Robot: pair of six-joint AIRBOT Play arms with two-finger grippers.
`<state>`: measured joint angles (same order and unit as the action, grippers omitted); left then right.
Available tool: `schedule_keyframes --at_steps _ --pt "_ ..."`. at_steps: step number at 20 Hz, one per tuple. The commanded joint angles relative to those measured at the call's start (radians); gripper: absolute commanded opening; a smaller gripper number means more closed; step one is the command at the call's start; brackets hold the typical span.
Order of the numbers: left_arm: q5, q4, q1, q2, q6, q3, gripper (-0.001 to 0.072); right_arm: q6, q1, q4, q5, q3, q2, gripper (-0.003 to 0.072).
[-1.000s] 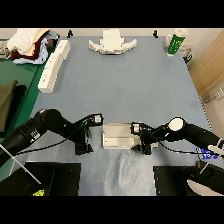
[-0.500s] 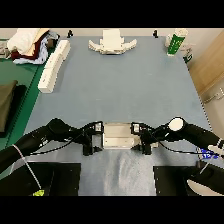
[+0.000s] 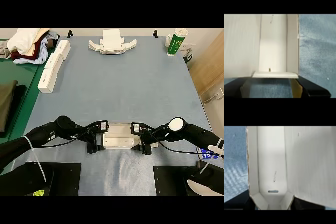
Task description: Fold the box.
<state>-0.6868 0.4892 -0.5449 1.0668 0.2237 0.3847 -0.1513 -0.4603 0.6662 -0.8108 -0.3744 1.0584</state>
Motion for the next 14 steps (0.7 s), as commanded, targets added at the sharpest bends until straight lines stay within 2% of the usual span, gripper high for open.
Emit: schedule_keyframes --at_steps 1,11,12,13,14 --pt "0.007 0.012 -0.028 0.024 0.042 0.007 0.0697 0.0 0.0 0.0 0.0 0.0 0.0 0.0455" --pt "0.026 0.008 -0.035 0.025 0.033 0.008 0.0694 0.0 0.0 0.0 0.0 0.0 0.0 0.0455" --pt "0.026 0.008 -0.035 0.026 0.033 0.008 0.0582 0.0 0.0 0.0 0.0 0.0 0.0 0.0455" --pt "0.026 0.008 -0.036 0.026 0.033 0.008 0.051 0.0 0.0 0.0 0.0 0.0 0.0 0.0455" --pt "0.026 0.008 -0.036 0.026 0.033 0.008 0.0511 0.0 0.0 0.0 0.0 0.0 0.0 0.0455"
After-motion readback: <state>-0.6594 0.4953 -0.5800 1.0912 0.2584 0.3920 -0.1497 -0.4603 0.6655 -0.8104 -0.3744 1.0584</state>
